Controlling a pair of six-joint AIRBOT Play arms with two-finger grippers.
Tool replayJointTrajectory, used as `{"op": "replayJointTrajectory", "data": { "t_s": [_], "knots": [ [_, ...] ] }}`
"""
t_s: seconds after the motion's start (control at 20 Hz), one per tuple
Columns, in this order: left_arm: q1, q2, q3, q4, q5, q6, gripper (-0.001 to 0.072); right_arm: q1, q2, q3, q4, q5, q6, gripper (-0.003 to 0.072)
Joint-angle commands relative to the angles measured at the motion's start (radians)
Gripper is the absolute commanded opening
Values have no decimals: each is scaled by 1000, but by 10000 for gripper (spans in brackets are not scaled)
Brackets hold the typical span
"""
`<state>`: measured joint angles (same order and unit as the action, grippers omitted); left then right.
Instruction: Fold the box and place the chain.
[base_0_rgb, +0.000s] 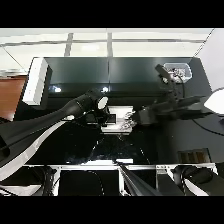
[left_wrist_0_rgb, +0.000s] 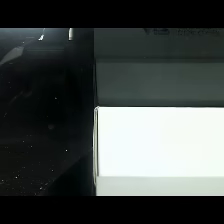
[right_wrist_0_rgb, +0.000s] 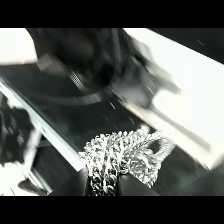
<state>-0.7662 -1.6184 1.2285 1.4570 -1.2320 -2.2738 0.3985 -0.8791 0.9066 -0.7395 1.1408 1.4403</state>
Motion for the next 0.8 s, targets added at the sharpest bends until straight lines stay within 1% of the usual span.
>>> {"op": "replayJointTrajectory", "data": {
  "t_s": [0.0, 0.15, 0.35, 0.55, 0.75],
  "knots": [
    [0, 0, 1, 0, 0, 0, 26, 73, -73, -21, 11, -183, 25, 14],
    [0, 0, 1, 0, -2, 0, 26, 71, -151, -22, -80, -174, 45, 14],
    [0, 0, 1, 0, 0, 0, 26, 74, -229, -22, -98, -180, 48, 14],
    [0, 0, 1, 0, 0, 0, 25, 74, -261, -22, -111, -180, 48, 14],
    [0, 0, 1, 0, 0, 0, 25, 74, -267, -22, -111, -180, 48, 15]
  ]
}}
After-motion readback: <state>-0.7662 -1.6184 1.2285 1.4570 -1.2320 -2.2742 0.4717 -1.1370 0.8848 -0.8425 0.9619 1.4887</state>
